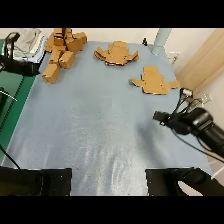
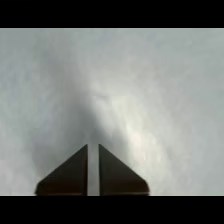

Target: Fold the box.

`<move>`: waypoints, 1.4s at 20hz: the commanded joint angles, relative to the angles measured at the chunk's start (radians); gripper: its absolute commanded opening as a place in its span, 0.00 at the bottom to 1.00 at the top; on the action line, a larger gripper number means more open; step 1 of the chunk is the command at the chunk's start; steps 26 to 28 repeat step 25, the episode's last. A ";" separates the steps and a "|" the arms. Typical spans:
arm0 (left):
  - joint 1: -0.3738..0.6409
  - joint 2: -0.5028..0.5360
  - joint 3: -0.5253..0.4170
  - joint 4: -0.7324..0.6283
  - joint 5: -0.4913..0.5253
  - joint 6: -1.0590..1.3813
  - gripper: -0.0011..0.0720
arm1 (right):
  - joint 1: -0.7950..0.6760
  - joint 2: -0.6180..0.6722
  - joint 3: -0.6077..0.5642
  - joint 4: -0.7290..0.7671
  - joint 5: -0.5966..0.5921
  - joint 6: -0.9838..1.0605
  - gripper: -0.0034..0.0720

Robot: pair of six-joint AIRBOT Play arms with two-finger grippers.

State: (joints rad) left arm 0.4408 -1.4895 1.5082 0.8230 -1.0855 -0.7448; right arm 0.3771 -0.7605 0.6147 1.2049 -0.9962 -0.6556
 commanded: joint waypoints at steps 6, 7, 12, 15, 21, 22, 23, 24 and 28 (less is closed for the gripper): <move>-0.398 0.278 -0.258 0.032 -0.049 -0.260 0.02 | -0.344 -0.374 0.322 0.486 0.085 -0.736 0.05; -0.452 0.309 -0.320 0.032 -0.019 -0.286 0.02 | -0.337 -0.432 0.364 0.540 0.074 -0.766 0.05; -0.676 0.370 -0.552 0.038 0.141 -0.375 0.02 | -0.273 -0.605 0.466 0.654 0.069 -0.830 0.05; -0.729 0.358 -0.569 0.037 0.159 -0.394 0.03 | -0.263 -0.617 0.471 0.654 0.035 -0.828 0.05; -0.734 0.358 -0.569 0.037 0.136 -0.396 0.03 | -0.265 -0.618 0.470 0.631 0.008 -0.828 0.05; -0.734 0.358 -0.569 0.037 0.136 -0.396 0.03 | -0.265 -0.618 0.470 0.631 0.008 -0.828 0.05; -0.734 0.358 -0.569 0.037 0.135 -0.396 0.03 | -0.265 -0.618 0.470 0.631 0.008 -0.828 0.05; -0.734 0.358 -0.569 0.037 0.136 -0.396 0.03 | -0.265 -0.618 0.470 0.631 0.008 -0.828 0.05; -0.734 0.358 -0.569 0.037 0.136 -0.396 0.03 | -0.265 -0.618 0.470 0.631 0.008 -0.828 0.05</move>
